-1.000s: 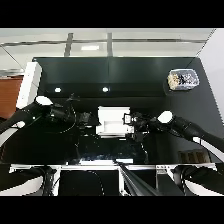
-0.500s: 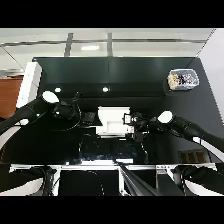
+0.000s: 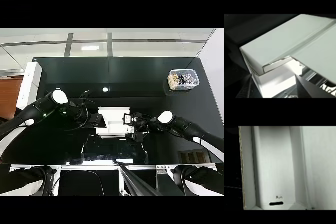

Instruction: Fold the box and place the chain.

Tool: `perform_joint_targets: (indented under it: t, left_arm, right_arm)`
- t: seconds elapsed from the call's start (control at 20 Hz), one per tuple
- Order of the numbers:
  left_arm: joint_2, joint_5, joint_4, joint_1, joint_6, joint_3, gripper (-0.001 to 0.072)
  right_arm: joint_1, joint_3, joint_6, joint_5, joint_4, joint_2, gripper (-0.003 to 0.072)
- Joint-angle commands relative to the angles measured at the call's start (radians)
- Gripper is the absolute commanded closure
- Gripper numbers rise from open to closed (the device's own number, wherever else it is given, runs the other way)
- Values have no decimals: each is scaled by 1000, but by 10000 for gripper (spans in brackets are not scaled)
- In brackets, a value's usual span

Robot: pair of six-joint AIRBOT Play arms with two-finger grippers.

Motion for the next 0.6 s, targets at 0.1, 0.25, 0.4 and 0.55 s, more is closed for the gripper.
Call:
perform_joint_targets:
  t: [0.1,0.25,0.4,0.55]
  left_arm:
    - [0,3,14,-11,-50,5,112]
    - [0,8,14,-11,-60,5,113]
    - [0,13,16,-18,-96,5,131]
    - [0,38,23,-50,-119,9,140]
  right_arm:
    - [0,0,0,0,0,0,277]
    - [0,0,0,0,0,0,277]
    - [0,0,0,0,0,0,277]
    - [0,0,0,0,0,0,277]
